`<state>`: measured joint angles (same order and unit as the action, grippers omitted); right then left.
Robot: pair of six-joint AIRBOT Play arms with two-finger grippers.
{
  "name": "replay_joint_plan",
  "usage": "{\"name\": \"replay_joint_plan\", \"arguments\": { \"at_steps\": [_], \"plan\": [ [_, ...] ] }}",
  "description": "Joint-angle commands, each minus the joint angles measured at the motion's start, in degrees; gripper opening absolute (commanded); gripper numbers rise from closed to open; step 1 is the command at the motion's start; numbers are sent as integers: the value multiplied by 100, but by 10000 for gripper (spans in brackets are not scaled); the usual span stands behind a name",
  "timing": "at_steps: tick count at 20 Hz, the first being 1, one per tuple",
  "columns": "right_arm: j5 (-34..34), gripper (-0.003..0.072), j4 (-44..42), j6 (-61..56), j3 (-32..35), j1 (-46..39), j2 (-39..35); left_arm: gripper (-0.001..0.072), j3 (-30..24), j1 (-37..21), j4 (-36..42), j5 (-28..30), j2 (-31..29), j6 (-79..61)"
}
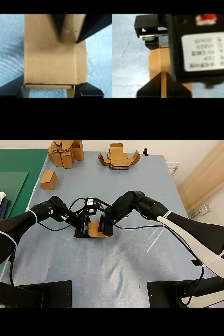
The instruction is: Fold the box.
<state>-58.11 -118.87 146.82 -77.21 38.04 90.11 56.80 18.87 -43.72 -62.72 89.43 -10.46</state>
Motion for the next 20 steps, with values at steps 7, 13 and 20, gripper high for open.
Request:
{"name": "replay_joint_plan", "arguments": {
  "at_steps": [7,13,20],
  "plan": [
    [-125,619,0,-44,-2,20,-48,237,-4,0,0,0,-4,0],
    [385,343,278,-48,-4,28,-24,237,-4,0,0,-4,-4,2],
    [238,167,286,-48,-4,28,-44,237,-4,0,0,0,-4,0]
  ]
}}
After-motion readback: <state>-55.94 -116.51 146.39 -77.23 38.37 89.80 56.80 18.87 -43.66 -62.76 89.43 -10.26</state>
